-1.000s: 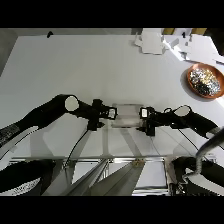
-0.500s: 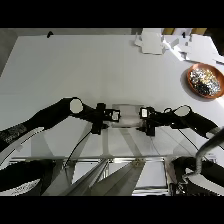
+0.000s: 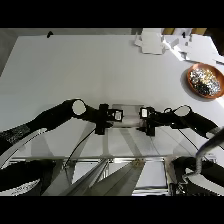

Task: Fold the box and place the chain.

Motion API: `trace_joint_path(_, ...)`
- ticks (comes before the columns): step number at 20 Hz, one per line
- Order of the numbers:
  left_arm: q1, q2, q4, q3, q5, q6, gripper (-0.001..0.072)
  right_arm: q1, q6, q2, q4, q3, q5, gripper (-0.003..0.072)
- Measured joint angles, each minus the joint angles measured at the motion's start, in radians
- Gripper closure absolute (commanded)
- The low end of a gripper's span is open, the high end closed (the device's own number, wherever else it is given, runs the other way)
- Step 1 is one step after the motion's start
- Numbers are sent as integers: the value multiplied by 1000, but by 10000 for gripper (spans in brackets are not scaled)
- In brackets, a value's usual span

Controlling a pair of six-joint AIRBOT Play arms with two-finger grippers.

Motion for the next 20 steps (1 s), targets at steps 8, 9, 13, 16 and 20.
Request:
trace_joint_path(8, -25, -7, -56, 0, 54, 0, 257, 0, 0, 0, 0, 0, 0, 374)
trace_joint_path(9, -27, -8, -58, 0, 52, 0, 164, 0, 0, 0, 0, 0, 0, 374)
trace_joint_path(13, -27, -10, -56, 0, 43, -7, 144, 0, 0, 0, 0, 0, 0, 374)
trace_joint_path(16, -26, 8, -35, 0, 13, -29, 389, 0, -4, 0, -2, 0, 1, 374)
trace_joint_path(20, 7, 109, 37, -1, -71, -238, 703, 0, -2, 0, 0, 0, 1, 374)
